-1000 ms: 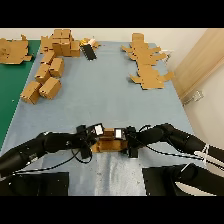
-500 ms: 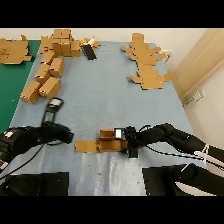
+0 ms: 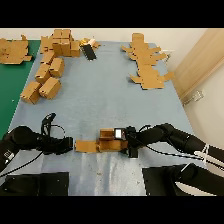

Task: Fold the box.

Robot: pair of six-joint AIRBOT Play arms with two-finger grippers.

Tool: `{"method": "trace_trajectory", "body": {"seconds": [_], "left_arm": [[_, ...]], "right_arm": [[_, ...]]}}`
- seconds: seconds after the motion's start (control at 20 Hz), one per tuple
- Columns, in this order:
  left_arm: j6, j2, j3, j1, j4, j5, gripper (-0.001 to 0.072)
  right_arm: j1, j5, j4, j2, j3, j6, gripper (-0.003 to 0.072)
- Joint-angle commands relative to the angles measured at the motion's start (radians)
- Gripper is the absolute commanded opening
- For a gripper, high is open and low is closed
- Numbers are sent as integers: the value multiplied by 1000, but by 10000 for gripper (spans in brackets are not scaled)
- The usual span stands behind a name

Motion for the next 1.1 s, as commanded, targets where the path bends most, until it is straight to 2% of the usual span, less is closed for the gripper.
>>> {"method": "trace_trajectory", "body": {"seconds": [0.0,0.2,0.35,0.5,0.65,0.95,1.05], "left_arm": [[122,-69,-10,9,-167,32,13],[153,-106,-12,9,-172,80,13],[193,-116,-61,9,-198,105,13],[329,-115,-117,9,-359,111,13],[485,-115,-128,9,-531,113,13],[520,-115,-128,5,-557,125,13],[556,-115,-128,-19,-612,121,13]], "right_arm": [[0,0,0,0,0,0,596],[0,0,0,0,0,0,596],[0,0,0,0,0,0,595],[0,0,0,0,0,0,595],[0,0,0,0,0,0,595],[0,0,0,0,0,0,595],[0,0,0,0,0,0,596]]}}
